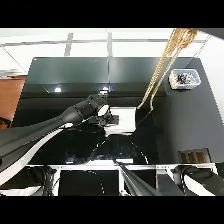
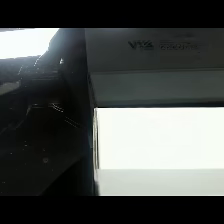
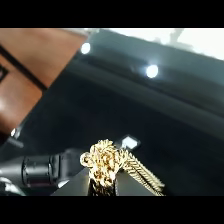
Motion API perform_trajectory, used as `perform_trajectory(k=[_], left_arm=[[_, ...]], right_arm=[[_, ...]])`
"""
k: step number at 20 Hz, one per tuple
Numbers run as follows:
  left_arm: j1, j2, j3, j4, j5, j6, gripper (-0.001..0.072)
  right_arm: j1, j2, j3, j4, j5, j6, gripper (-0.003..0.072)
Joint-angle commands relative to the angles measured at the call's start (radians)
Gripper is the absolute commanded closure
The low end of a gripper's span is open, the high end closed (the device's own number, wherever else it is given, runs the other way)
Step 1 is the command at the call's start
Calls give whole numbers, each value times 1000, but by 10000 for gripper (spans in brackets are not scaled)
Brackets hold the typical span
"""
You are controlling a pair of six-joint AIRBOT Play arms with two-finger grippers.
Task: Fold the box and place the chain.
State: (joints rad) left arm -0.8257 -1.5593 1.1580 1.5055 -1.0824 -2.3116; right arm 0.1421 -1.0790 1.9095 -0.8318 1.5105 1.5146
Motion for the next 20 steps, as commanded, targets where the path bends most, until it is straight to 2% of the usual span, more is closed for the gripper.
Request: perform_trajectory(k=[1, 5, 12, 15, 20], left_arm=[[0, 0, 1, 0, 0, 0, 681], [0, 0, 1, 0, 0, 0, 680], [0, 0, 1, 0, 0, 0, 680], [0, 0, 1, 0, 0, 0, 681], [0, 0, 1, 0, 0, 0, 680]], right_arm=[[28, 4, -75, -10, 11, -6, 675], [35, 6, -130, 26, 5, -22, 674], [35, 6, -132, 111, 5, -43, 675], [34, 11, -132, 88, 9, -50, 674], [34, 35, -132, -32, 23, -49, 674]])
